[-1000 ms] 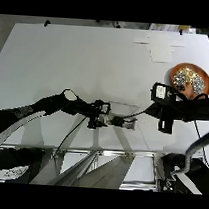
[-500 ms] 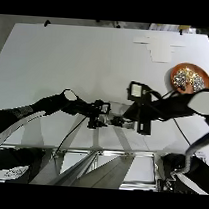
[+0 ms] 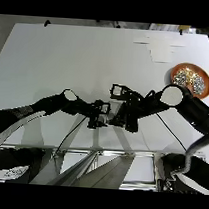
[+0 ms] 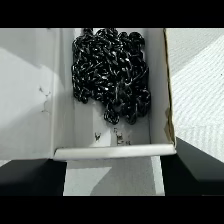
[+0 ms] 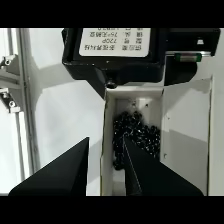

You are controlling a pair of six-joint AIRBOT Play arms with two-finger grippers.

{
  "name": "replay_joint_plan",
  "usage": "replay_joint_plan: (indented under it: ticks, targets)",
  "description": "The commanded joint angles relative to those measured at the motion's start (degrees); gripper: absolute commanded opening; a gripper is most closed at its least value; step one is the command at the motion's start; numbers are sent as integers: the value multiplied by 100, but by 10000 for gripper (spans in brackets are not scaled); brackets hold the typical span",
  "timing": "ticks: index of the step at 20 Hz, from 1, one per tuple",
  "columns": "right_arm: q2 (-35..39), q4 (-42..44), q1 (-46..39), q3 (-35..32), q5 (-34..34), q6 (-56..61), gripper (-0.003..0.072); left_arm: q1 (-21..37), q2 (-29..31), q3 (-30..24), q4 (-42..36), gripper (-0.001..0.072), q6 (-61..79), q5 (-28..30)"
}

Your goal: Fold the box and place the chain.

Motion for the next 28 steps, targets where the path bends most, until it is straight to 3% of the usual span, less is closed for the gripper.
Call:
replay_joint_plan:
  ticks: [1, 4, 7, 9, 12, 14, 17, 18, 23, 28]
  targets:
    - [295, -28, -341, 4, 286, -2, 171, 4, 2, 0, 0, 223, 0, 0]
    - [723, -304, -1054, -72, 761, -4, 152, 4, 2, 0, 2, 223, 0, 0]
    - [1086, -529, -1716, -640, 772, -201, 150, 4, 2, 0, 2, 223, 0, 0]
    - [1211, -560, -1954, -1239, 752, -844, 78, 4, 2, 0, 2, 223, 0, 0]
    - [1213, -422, -1998, -2085, 105, -1958, 87, 4, 2, 0, 0, 223, 0, 2]
    - [1196, -227, -1998, -2413, -247, -2511, 139, 4, 2, 0, 2, 223, 0, 0]
    - [1169, -203, -2031, -2535, -605, -2889, 149, 4, 2, 0, 0, 223, 0, 0]
    - [1117, -101, -2096, -2535, -734, -2907, 191, 4, 2, -2, 2, 223, 0, 2]
    - [835, 546, -2218, -2535, -896, -3700, 175, 4, 2, 0, 2, 223, 0, 0]
    - [833, 586, -2218, -2535, -1040, -3762, 158, 4, 2, 0, 2, 223, 0, 0]
